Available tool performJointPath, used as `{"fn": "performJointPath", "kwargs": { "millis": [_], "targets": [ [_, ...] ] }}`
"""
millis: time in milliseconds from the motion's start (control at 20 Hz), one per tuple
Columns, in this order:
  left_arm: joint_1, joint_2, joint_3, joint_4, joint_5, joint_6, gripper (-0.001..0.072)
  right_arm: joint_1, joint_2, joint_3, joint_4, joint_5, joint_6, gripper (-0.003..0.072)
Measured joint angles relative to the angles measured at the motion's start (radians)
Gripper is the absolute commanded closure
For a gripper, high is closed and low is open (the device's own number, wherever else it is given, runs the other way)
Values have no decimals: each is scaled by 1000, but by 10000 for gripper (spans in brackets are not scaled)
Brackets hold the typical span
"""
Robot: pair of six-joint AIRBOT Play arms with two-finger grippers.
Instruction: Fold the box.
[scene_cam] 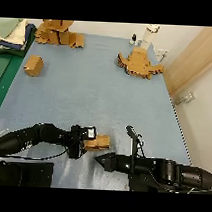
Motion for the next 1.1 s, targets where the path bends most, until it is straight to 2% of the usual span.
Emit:
{"fn": "performJointPath", "kwargs": {
  "millis": [200,350,550,1100],
  "targets": [
    [0,0,0,0,0,0,346,-89,-130,-39,18,308,77,682],
    [0,0,0,0,0,0,346,-122,-205,-48,25,431,98,682],
    [0,0,0,0,0,0,346,-139,-257,-52,26,461,103,682],
    [0,0,0,0,1,0,346,-145,-329,-53,28,429,88,683]
  ]
}}
